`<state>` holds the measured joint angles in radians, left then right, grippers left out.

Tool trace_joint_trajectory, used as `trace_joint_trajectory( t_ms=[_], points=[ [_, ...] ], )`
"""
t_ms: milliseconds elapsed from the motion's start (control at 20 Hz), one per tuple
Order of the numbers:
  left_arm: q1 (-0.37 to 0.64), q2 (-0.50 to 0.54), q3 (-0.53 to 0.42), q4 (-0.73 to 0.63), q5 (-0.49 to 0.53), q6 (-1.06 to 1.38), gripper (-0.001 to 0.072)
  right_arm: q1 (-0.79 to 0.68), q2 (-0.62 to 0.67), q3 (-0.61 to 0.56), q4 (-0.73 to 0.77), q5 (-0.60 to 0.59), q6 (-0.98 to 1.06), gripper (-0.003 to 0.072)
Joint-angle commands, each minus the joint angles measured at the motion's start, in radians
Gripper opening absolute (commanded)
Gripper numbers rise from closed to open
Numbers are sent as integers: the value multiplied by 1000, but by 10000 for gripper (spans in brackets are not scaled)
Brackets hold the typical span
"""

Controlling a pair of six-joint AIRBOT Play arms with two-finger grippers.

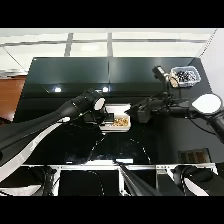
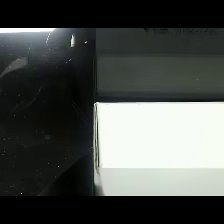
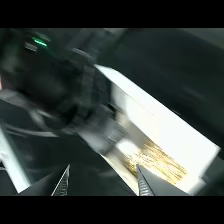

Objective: Fold the box and place the chain.

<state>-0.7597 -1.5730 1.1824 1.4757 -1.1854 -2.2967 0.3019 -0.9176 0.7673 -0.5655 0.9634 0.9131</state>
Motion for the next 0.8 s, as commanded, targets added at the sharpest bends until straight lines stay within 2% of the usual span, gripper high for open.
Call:
trace_joint_trajectory(
  t_ms=[0, 100, 250, 300, 350, 400, 600, 750],
  points=[
    [0, 0, 1, 0, 0, 0, 28, -147, 24, 11, -133, 169, 11, 491],
    [0, 0, 1, 0, 2, 0, 28, -235, 26, 11, -179, 259, 11, 492],
    [-5, 2, 24, -49, 11, 0, 40, -286, 26, 11, -232, 317, 11, 492],
    [-14, 3, 43, -46, 10, 0, 170, -286, 26, 11, -244, 321, 11, 492],
    [-25, 7, 64, -43, 10, 2, 389, -286, 26, 11, -248, 320, 11, 491],
    [-33, 15, 84, -43, 7, 20, 519, -286, 26, 11, -248, 320, 11, 491],
    [-54, 129, 114, 27, -53, 104, 524, -286, 26, 11, -256, 319, 11, 492],
    [-44, 277, 57, 210, -169, 128, 524, -286, 26, 11, -267, 317, 11, 491]
  ],
)
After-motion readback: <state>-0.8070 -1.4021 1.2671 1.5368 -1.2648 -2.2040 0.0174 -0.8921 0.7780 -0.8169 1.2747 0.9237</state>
